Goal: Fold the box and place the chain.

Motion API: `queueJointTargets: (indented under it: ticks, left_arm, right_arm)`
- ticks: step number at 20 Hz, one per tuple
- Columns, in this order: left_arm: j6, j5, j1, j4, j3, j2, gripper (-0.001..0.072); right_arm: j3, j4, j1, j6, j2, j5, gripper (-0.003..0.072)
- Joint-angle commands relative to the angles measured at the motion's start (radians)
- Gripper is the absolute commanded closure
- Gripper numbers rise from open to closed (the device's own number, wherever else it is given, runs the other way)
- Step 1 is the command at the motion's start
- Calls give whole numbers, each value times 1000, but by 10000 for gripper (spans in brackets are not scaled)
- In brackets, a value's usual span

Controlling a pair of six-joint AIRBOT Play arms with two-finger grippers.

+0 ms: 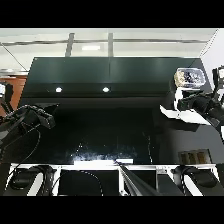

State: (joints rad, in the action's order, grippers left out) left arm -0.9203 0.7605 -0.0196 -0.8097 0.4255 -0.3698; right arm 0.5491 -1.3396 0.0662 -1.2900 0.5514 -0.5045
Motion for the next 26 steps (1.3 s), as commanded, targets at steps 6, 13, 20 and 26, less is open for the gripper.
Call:
queueJointTargets:
  ticks: [6, 13, 20, 26]
  left_arm:
    - [0, 0, 0, 0, -1, 0, 682]
    - [0, 0, 0, 0, -1, 0, 683]
    - [0, -14, 1, 16, -1, -2, 682]
    - [-12, -203, 2, 67, -3, -16, 682]
  right_arm:
    - [0, 0, 0, 0, 0, 0, 672]
    - [0, 0, 0, 0, 0, 0, 672]
    - [0, 9, 1, 0, 0, 1, 672]
    - [0, 59, 0, -1, 0, 53, 671]
